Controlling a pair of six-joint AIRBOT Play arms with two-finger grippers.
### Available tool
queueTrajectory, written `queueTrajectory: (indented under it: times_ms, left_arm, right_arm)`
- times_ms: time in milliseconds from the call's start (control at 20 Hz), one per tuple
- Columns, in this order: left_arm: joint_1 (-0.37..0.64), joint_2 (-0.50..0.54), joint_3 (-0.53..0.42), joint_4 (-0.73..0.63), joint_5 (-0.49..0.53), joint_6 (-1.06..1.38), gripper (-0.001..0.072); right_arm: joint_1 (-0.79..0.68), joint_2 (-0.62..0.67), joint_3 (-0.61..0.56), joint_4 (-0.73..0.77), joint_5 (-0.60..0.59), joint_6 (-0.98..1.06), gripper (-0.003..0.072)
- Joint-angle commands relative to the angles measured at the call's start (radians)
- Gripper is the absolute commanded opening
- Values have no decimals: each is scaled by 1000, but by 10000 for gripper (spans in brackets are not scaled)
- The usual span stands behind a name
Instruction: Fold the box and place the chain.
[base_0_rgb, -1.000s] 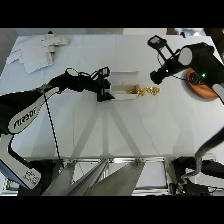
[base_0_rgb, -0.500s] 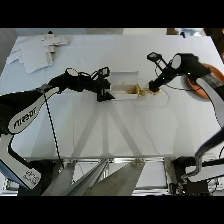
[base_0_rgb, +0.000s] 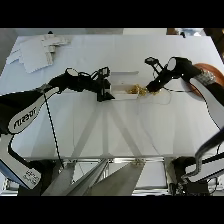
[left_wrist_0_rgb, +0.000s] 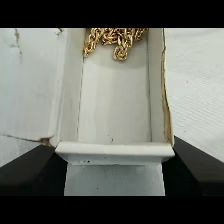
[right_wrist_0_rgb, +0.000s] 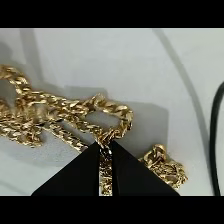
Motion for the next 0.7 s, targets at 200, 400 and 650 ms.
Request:
queueTrajectory:
  times_ms: [200,400,650]
  left_arm:
    - [0,0,0,0,0,0,278]
    - [0,0,0,0,0,0,278]
    - [0,0,0,0,0,0,278]
  right_arm:
    - [45,89,-1,-1,22,-2,10]
    - [75,192,0,3,16,-2,10]
    - [163,282,0,59,-39,-2,10]
